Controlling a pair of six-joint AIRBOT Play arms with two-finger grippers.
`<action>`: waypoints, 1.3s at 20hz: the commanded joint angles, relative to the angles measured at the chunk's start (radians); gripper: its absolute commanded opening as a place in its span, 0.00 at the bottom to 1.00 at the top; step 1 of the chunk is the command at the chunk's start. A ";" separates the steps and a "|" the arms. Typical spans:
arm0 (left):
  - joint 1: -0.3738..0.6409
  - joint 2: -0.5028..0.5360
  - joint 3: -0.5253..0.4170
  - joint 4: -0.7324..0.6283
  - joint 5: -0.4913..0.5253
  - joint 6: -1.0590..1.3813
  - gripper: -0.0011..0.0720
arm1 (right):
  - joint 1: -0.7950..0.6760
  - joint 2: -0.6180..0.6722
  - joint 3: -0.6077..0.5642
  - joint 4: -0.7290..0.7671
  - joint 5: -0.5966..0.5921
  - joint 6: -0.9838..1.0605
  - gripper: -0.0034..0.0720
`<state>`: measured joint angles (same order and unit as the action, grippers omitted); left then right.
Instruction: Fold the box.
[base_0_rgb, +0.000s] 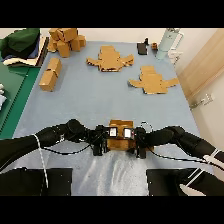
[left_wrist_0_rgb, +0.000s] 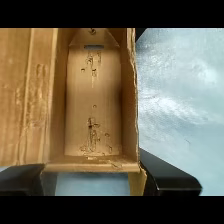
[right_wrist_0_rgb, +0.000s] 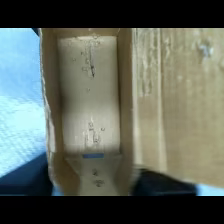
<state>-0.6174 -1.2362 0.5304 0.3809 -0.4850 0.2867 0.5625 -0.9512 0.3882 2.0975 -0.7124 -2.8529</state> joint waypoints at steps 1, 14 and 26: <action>0.000 0.000 0.000 0.004 -0.014 0.001 0.68 | -0.001 0.009 0.000 -0.007 -0.025 0.024 1.00; 0.000 0.000 0.000 0.004 -0.014 0.001 0.68 | -0.014 0.299 0.000 -0.144 -0.195 0.272 0.99; 0.000 0.000 0.000 0.004 -0.014 0.001 0.68 | 0.013 0.389 0.000 0.222 -0.254 1.313 0.98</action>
<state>-0.6174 -1.2362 0.5304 0.3847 -0.4995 0.2871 0.5697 -0.5671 0.3874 2.2658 -1.0271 -1.8641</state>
